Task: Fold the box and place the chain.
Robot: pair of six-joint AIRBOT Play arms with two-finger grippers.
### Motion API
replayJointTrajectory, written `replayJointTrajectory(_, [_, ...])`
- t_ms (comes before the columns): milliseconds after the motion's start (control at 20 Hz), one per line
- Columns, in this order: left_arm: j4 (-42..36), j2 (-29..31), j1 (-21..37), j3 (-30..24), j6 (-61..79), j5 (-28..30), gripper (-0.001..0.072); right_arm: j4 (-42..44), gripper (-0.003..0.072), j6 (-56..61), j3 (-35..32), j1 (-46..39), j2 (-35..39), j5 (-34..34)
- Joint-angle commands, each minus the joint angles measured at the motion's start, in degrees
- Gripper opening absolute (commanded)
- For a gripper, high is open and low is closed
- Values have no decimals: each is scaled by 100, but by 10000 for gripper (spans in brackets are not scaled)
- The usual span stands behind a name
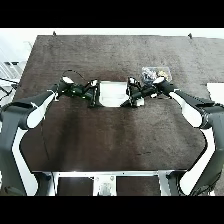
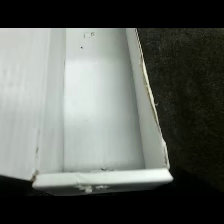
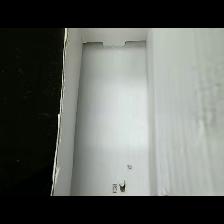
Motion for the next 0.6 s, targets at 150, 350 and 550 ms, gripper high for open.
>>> replayJointTrajectory(150, [2, 0, 4, 7, 0, 4, 277, 35, 699, 4, 33, -35, 11, 111])
replayJointTrajectory(350, [2, 0, 4, 7, 0, 0, 277, -105, 717, 251, 39, -216, 225, 358])
replayJointTrajectory(550, [2, 0, 4, 7, 0, -2, 276, -684, 717, 822, 42, -463, 542, 361])
